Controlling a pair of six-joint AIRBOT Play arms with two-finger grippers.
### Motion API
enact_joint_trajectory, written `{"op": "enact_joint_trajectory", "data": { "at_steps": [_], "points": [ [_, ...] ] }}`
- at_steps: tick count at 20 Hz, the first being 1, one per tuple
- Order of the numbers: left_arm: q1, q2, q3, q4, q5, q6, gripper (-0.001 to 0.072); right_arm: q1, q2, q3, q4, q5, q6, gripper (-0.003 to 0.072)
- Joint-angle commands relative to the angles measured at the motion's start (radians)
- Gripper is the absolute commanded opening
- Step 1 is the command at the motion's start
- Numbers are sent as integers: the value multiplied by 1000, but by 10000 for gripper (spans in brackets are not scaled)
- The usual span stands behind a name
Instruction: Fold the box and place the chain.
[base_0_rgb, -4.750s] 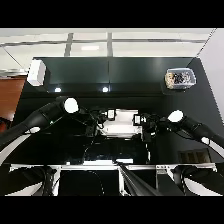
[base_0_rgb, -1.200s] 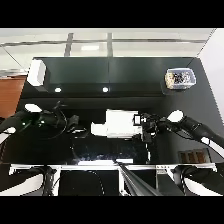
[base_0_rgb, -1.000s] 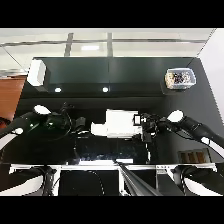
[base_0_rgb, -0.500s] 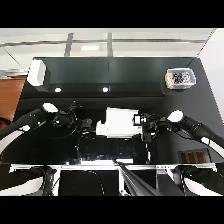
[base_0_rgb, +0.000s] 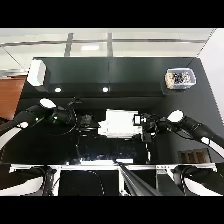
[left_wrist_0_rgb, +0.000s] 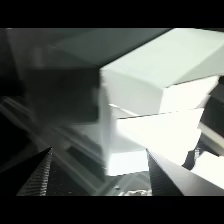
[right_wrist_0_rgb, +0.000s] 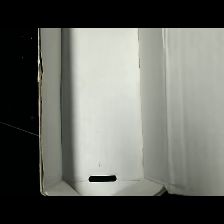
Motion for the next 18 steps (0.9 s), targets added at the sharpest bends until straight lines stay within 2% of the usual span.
{"op": "enact_joint_trajectory", "data": {
  "at_steps": [1, 3, 4, 5, 6, 8, 14, 18],
  "points": [
    [-25, 0, 5, -68, -16, 24, 714, 0, 0, 0, 0, 0, 0, 95],
    [-74, 0, 5, -68, -11, 49, 702, 0, 0, 0, 0, 0, 0, 95],
    [-90, 0, 6, -69, -1, 49, 667, 0, 0, 0, 0, 0, 0, 95],
    [-99, 0, 6, -70, 6, 49, 601, 0, 0, 0, 0, 0, 0, 95],
    [-102, 0, 6, -73, 7, 49, 595, 0, 0, 0, 0, 0, 0, 95],
    [-102, 0, 16, -74, -1, 49, 485, 0, 0, 0, 0, 0, 0, 95],
    [-108, 0, 94, -82, -19, 35, 485, 1, 0, 0, 0, 0, 0, 95],
    [-156, 0, 134, 31, 22, -126, 485, 0, 0, 0, 0, 0, 0, 95]
  ]
}}
